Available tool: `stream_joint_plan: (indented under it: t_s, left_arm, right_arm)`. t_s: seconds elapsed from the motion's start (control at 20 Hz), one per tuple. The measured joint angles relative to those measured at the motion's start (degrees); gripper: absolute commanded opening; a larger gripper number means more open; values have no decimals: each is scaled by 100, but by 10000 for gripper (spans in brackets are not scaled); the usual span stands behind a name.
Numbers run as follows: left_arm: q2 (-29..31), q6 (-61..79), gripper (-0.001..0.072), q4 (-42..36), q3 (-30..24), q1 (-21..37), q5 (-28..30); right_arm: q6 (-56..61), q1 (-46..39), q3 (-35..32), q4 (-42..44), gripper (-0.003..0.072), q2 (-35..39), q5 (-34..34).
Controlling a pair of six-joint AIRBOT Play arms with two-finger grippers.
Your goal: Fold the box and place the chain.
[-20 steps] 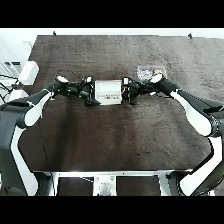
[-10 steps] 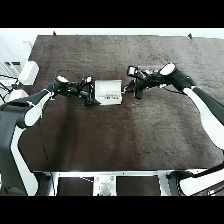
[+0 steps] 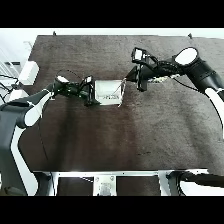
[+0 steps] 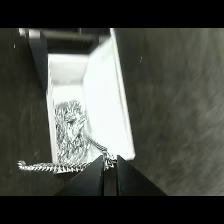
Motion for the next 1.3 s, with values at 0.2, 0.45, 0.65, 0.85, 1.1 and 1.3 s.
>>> stream_joint_plan:
  t_s: [0.2, 0.45, 0.65, 0.85, 1.1, 1.3]
  left_arm:
    - [0, 0, 481, -2, 0, 0, 0]
    - [0, 0, 481, -2, 0, 0, 0]
    - [0, 0, 481, -2, 0, 0, 0]
    - [0, -2, 481, 0, 0, 0, 0]
    - [0, 0, 481, -2, 0, 0, 0]
    - [0, 0, 481, 0, 0, 0, 0]
  right_arm:
    - [81, 271, 192, 103, 14, 94, -245]
    - [138, 549, 256, 223, 13, 81, -715]
    - [199, 612, 262, 273, 13, -125, -841]
    - [308, 632, 262, 356, 13, -487, -874]
    - [369, 645, 76, 492, 376, -927, -883]
    - [485, 623, -31, 525, 467, -1034, -883]
